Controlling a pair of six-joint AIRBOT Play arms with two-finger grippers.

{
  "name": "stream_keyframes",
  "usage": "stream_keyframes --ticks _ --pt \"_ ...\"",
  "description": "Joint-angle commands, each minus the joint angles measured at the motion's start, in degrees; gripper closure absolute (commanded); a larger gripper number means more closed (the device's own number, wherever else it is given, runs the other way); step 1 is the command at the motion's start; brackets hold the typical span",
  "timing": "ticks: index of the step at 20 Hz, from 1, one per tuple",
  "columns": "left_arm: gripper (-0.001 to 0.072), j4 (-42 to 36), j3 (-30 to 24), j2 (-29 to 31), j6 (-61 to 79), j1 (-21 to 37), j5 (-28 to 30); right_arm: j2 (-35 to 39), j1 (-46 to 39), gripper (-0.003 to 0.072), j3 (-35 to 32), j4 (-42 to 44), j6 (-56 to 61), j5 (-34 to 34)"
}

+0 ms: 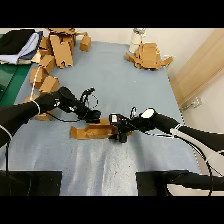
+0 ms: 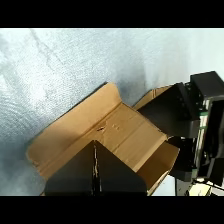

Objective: Fold the box.

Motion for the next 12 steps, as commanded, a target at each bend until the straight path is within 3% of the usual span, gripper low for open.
stream_keyframes --ticks 1,4,7,10,12 --pt "0.0697 1.1 1.9 -0.5 -1.1 0.0 0.1 0.0 0.0 0.0156 0.0 0.0 0.0 0.1" --pt "0.0697 -1.4 4.0 -0.5 4.5 0.0 1.1 0.0 0.0 0.0156 0.0 0.0 0.0 0.1" --pt "0.0699 -7.3 5.2 0.3 23.1 0.0 -1.1 0.0 0.0 0.0156 0.0 0.0 0.0 0.1" --pt "0.0701 1.9 4.4 3.8 36.4 0.5 -2.4 0.0 0.0 0.0156 0.0 0.0 0.0 0.1" --pt "0.0701 8.1 2.8 7.2 36.2 0.5 -1.0 0.0 0.0 0.0156 0.0 0.0 0.0 0.1"
